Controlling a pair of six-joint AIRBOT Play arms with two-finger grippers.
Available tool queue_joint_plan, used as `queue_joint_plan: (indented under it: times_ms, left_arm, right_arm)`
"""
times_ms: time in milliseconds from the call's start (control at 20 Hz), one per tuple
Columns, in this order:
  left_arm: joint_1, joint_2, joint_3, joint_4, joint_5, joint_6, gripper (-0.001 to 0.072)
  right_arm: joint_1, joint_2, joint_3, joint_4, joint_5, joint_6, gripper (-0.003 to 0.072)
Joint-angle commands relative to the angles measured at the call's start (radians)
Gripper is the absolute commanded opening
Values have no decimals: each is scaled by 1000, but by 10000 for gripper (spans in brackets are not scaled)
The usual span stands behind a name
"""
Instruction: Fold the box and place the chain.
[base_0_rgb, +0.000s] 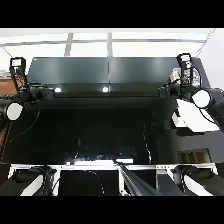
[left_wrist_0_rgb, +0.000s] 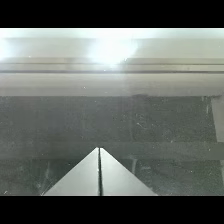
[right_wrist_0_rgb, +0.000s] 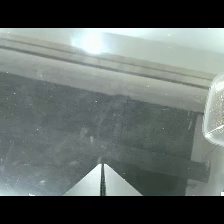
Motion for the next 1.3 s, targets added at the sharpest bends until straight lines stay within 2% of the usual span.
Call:
queue_joint_plan:
  times_ms: [0,600,800,900,1100,1150,1200,1250]
  left_arm:
    - [0,0,-1,0,0,0,29]
    - [0,0,-1,0,2,0,29]
    - [0,-2,-1,0,74,0,29]
    - [0,-6,-1,0,119,0,29]
    - [-3,-52,-1,0,239,0,30]
    - [-3,-69,-1,0,270,0,30]
    - [-3,-84,-1,-1,291,0,31]
    - [-3,-104,-1,-1,317,-1,55]
  right_arm:
    - [1,0,0,0,0,0,16]
    - [1,0,0,0,0,0,16]
    - [1,0,0,1,-8,0,16]
    - [1,-1,0,1,-66,0,16]
    - [0,-1,0,-3,-275,0,19]
    - [-1,-3,0,-1,-349,2,144]
    - [-1,-6,0,1,-399,14,582]
    - [-2,-13,0,1,-434,24,717]
